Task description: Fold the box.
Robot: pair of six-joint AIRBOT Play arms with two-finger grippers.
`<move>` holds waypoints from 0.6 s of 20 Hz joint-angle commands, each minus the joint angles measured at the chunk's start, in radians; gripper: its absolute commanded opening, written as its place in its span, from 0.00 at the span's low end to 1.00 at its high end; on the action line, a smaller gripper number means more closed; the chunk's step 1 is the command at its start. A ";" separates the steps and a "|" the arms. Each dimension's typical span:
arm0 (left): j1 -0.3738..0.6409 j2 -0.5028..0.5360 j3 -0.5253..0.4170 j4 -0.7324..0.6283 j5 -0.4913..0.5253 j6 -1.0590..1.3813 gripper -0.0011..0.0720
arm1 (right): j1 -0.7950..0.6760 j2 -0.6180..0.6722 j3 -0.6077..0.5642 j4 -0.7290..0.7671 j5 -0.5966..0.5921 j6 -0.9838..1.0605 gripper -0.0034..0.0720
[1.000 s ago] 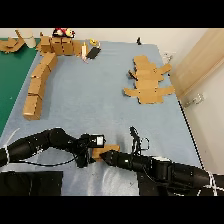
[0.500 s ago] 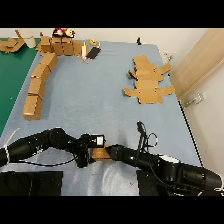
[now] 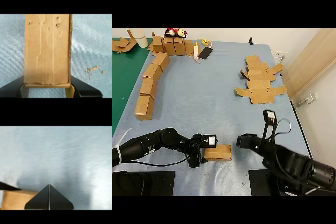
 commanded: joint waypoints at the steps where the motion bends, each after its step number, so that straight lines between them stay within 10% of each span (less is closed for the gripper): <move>1: 0.000 -0.001 0.001 0.000 0.000 0.000 0.52 | -0.177 -0.101 0.156 0.180 -0.199 -0.391 0.05; 12: 0.000 0.000 0.001 -0.008 0.048 0.000 0.52 | -0.501 -0.536 0.387 0.361 -0.204 -0.709 0.06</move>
